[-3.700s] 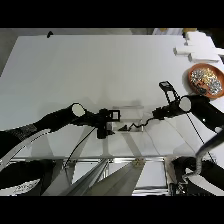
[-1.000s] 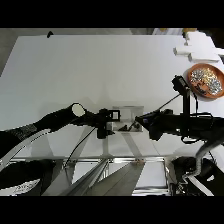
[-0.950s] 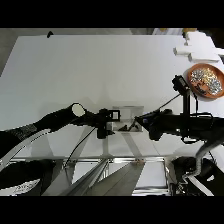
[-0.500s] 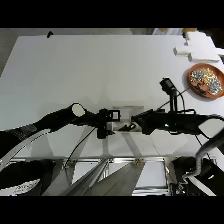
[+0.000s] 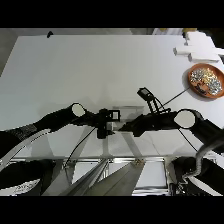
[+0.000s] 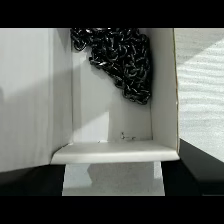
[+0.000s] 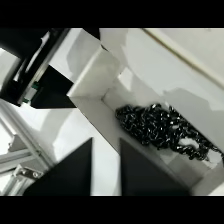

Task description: Fold the box and place the chain.

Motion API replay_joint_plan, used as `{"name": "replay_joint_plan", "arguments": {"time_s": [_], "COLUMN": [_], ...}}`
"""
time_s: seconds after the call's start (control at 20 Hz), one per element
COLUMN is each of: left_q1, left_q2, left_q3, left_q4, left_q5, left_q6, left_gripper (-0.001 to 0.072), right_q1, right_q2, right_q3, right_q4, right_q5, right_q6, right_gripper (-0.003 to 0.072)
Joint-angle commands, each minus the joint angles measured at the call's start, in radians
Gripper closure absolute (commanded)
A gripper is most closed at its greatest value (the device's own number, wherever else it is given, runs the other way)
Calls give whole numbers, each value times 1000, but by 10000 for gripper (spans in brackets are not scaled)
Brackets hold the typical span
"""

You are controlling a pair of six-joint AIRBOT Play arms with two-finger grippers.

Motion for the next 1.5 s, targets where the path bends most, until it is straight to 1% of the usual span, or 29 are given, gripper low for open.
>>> {"name": "replay_joint_plan", "arguments": {"time_s": [0.0, 0.05, 0.15, 0.25, 0.35, 0.45, 0.55, 0.65, 0.75, 0.8, 0.85, 0.9, 1.1, 1.15, 1.25, 1.45], "left_q1": [0, 0, 0, 0, 0, 0, 0, 0, 0, 0, 0, 0, 0, 0, 0, 0], "left_q2": [0, 0, 0, 0, 0, 0, 0, 0, 0, 0, 0, 0, 0, 0, 0, 0], "left_q3": [0, 0, 0, 0, 0, 0, 0, 0, 0, 0, 0, 0, 0, 0, 0, 0], "left_q4": [0, 0, 0, 0, 0, 0, 0, 0, 0, 0, 0, 0, 0, 0, 0, 0], "left_q5": [0, 0, 0, 0, 0, 0, 1, 0, 0, 0, 0, 0, 0, 0, 0, 0], "left_q6": [0, 0, 0, 0, 0, 0, 0, 0, 0, 0, 0, 0, 0, 0, 0, 0], "left_gripper": [530, 530, 530, 530, 530, 530, 530, 530, 530, 530, 530, 530, 530, 530, 530, 530], "right_q1": [-60, -98, -174, -233, -274, -298, -299, -299, -299, -299, -299, -299, -299, -299, -299, -299], "right_q2": [-11, -11, -11, -12, -24, -51, -94, -157, -225, -255, -275, -290, -299, -299, -302, -317], "right_q3": [104, 150, 215, 232, 231, 231, 231, 231, 230, 228, 221, 212, 163, 154, 140, 124], "right_q4": [-74, -108, -128, -124, -169, -257, -388, -505, -592, -618, -621, -621, -623, -623, -627, -645], "right_q5": [121, 161, 183, 146, 95, 24, -25, -19, 21, 40, 49, 48, 14, 7, -13, -21], "right_q6": [-10, -10, -10, -5, 26, 127, 234, 312, 340, 340, 341, 357, 396, 396, 435, 451], "right_gripper": [657, 667, 667, 668, 668, 668, 668, 668, 664, 568, 430, 414, 418, 436, 510, 507]}}
